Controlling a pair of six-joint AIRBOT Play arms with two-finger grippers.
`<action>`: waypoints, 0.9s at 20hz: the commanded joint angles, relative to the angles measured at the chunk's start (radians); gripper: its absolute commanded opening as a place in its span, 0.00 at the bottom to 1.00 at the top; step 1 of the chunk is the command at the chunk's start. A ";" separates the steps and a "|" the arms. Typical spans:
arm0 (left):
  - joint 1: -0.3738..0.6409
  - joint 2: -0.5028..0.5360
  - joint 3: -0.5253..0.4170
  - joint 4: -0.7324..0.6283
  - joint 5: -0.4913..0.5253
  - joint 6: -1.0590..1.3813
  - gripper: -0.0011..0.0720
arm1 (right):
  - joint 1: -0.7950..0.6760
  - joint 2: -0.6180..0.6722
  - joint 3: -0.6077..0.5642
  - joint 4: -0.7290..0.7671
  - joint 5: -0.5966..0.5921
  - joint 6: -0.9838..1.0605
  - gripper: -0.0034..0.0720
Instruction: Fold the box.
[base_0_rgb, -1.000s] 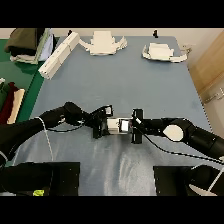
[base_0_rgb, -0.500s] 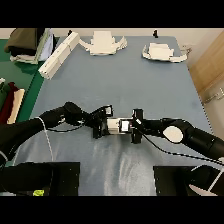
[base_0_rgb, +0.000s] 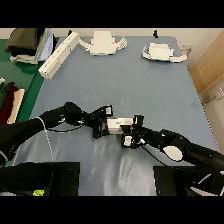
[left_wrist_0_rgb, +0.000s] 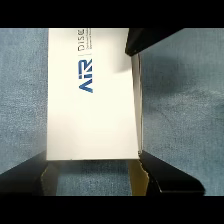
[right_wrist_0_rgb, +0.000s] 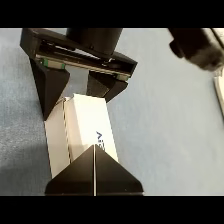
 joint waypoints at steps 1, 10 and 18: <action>0.001 0.000 0.000 0.000 0.000 0.000 0.67 | 0.024 0.020 -0.058 0.010 -0.129 -0.001 0.05; 0.001 0.000 0.000 0.000 0.000 0.000 0.68 | 0.029 -0.021 -0.070 0.032 -0.116 -0.002 0.05; 0.001 0.000 0.000 0.000 0.000 0.000 0.68 | 0.034 -0.075 -0.073 0.077 -0.065 0.000 0.05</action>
